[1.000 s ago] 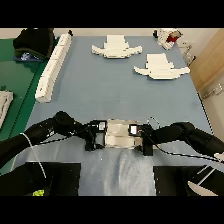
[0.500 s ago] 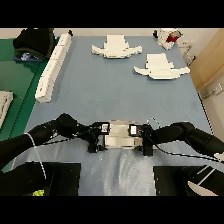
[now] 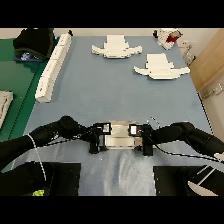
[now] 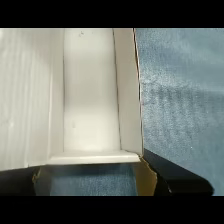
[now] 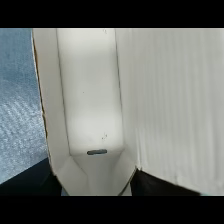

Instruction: Fold the box.

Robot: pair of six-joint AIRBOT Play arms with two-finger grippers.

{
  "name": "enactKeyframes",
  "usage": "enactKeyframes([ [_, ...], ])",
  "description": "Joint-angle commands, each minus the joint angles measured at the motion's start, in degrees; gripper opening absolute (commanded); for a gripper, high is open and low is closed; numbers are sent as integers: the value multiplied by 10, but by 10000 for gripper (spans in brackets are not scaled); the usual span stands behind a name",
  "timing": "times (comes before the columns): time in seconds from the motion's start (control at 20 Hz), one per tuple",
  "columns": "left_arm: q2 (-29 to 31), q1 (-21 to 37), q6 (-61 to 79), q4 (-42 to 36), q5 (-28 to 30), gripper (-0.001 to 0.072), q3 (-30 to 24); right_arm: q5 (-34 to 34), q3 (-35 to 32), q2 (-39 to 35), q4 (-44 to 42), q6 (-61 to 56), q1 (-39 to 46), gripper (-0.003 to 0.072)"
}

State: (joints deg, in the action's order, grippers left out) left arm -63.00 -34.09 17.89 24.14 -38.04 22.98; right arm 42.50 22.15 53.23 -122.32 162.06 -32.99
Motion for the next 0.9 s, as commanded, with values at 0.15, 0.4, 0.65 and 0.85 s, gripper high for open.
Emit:
enactKeyframes([
  [0.15,0,-21,-28,3,32,697,0,0,0,0,0,0,0,510],
  [0.4,0,-20,-70,21,31,697,0,0,0,0,0,0,0,510],
  [0.65,0,-20,-75,29,29,697,0,0,0,0,0,0,0,510],
  [0.85,0,-20,-73,32,24,489,0,0,0,0,0,0,0,510],
])
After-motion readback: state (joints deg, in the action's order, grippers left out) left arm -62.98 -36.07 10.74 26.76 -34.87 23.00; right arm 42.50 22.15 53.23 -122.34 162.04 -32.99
